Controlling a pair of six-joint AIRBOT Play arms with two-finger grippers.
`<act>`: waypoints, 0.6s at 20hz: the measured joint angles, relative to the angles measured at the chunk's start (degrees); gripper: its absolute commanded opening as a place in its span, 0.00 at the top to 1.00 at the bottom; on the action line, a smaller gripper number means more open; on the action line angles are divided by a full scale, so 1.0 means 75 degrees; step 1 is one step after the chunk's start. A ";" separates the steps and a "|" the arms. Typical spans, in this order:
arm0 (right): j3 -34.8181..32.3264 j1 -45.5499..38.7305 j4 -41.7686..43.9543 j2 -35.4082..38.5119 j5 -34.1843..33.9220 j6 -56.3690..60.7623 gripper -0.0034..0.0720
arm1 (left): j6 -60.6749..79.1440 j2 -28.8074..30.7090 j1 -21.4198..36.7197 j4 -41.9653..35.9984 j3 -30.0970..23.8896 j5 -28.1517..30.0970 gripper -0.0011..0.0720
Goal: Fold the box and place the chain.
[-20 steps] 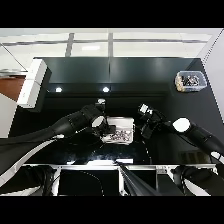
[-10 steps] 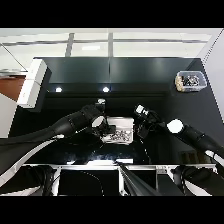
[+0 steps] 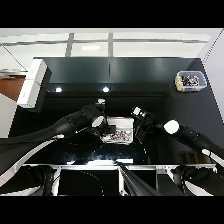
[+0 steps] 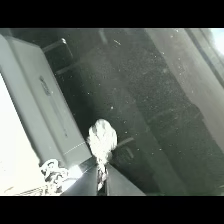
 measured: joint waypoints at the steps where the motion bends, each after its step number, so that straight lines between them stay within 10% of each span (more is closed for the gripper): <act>1: 0.0000 0.0015 -0.0023 -0.0009 -0.0015 -0.0003 0.88 | -0.0003 0.0000 0.0000 0.0000 0.0000 0.0000 0.94; 12: 0.0242 -0.0790 -0.0160 0.0871 0.0746 0.0452 0.90 | -0.0003 0.0000 0.0000 0.0000 0.0000 0.0000 0.94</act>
